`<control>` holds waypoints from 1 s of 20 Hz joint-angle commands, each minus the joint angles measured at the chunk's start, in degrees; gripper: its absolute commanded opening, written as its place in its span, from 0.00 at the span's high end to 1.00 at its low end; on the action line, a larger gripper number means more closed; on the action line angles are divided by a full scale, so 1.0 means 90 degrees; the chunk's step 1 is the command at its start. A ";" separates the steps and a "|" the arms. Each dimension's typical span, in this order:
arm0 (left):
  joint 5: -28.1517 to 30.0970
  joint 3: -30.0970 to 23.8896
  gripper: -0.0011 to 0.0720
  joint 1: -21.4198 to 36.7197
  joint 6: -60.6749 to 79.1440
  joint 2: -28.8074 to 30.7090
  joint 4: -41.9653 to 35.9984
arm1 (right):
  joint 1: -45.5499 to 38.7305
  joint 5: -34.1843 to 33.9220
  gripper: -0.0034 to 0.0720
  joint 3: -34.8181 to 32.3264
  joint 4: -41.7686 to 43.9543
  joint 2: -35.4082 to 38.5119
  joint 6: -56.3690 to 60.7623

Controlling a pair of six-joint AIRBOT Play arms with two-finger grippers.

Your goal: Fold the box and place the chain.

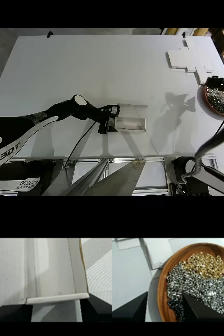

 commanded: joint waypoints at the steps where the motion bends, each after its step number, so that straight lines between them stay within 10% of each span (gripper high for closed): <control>1: -0.0002 0.0005 0.94 0.0002 0.0000 0.0002 0.0002 | -0.0644 0.0930 0.34 0.0661 0.0945 -0.0690 -0.0986; 20: 0.0000 0.0005 0.94 0.0005 0.0000 0.0005 0.0002 | -0.0896 0.1804 0.57 0.0658 0.1044 -0.1525 -0.1413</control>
